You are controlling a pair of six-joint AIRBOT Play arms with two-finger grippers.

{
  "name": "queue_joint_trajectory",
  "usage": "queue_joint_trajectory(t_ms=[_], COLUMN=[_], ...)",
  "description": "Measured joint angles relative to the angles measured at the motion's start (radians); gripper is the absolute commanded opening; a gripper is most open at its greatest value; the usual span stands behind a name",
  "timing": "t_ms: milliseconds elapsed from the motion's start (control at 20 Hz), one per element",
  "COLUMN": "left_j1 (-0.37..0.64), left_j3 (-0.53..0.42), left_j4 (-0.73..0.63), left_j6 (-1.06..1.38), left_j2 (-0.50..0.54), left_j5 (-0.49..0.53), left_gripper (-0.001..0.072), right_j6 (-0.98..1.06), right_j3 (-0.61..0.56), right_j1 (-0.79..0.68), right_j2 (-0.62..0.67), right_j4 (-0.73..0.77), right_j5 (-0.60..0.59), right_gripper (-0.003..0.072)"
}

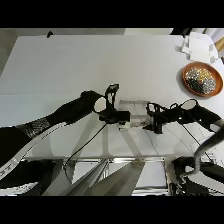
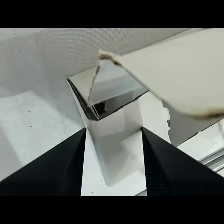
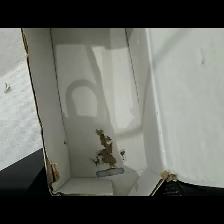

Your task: Fold the box and place the chain.

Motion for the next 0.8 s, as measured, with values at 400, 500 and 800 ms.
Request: queue_joint_trajectory(t_ms=[400, 500, 800], left_j1=[0.01, 0.01, -0.007], left_j3=[0.016, 0.039, 0.082], left_j4=[0.008, 0.001, 0.035], left_j6=[-0.023, -0.027, -0.078], left_j2=[-0.021, -0.034, -0.069], left_j5=[0.003, 0.002, -0.047], left_gripper=[0.0391, 0.0391, 0.039], right_j6=[0.008, 0.006, 0.002], right_j3=[0.0, 0.0, 0.0], right_j1=[0.0, 0.0, 0.0], right_j2=[0.0, 0.0, 0.0], right_j4=[0.004, 0.004, 0.002], right_j5=[0.002, 0.001, 0.0], right_gripper=[0.0374, 0.0374, 0.0374])
